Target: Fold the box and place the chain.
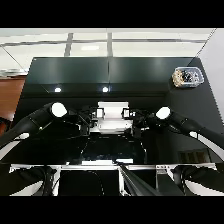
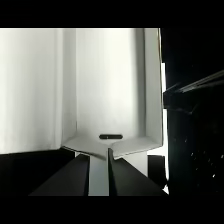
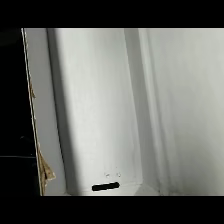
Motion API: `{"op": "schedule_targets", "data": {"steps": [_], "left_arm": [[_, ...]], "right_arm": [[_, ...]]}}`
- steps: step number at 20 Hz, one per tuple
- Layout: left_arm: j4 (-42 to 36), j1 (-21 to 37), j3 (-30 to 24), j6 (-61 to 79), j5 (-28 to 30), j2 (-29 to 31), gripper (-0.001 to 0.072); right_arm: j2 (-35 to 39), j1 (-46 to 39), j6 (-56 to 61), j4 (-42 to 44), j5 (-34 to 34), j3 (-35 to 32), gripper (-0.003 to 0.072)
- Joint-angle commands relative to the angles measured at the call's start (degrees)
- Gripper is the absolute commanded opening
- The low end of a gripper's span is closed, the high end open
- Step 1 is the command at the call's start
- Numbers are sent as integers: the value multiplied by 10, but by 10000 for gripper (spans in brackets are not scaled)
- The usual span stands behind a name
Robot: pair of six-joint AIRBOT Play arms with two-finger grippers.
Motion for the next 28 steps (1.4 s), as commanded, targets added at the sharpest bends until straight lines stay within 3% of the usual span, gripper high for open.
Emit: {"op": "schedule_targets", "data": {"steps": [1,13,16,17,18,21,22,23,24,25,26,27,28], "left_arm": [[-70,-2,0,-5,-5,-6,160],[-129,-5,1,-5,-7,-45,163],[-126,-5,1,-5,-6,-45,97],[-126,-5,1,-5,-6,-45,122],[-127,-5,0,-7,-5,-45,286],[-126,-5,1,-26,-6,-45,319],[-126,-5,1,-26,-5,-45,304],[-123,-5,1,-26,-6,-44,156],[-124,-5,1,-30,-5,-44,211],[-124,-5,1,-30,-3,-44,424],[-123,-2,1,-35,-6,-43,456],[-120,2,3,-37,-14,-40,282],[-92,8,10,-43,-33,-35,31]], "right_arm": [[0,0,0,0,0,0,241],[0,0,0,0,0,0,241],[0,0,0,0,0,0,241],[0,0,0,0,0,0,241],[0,0,0,0,0,0,241],[0,0,0,0,0,0,241],[0,0,0,0,0,0,241],[0,0,0,0,0,0,241],[0,0,0,0,0,0,241],[0,0,0,0,0,0,241],[0,0,0,0,0,0,242],[0,0,0,0,0,0,241],[0,0,0,0,0,0,242]]}}
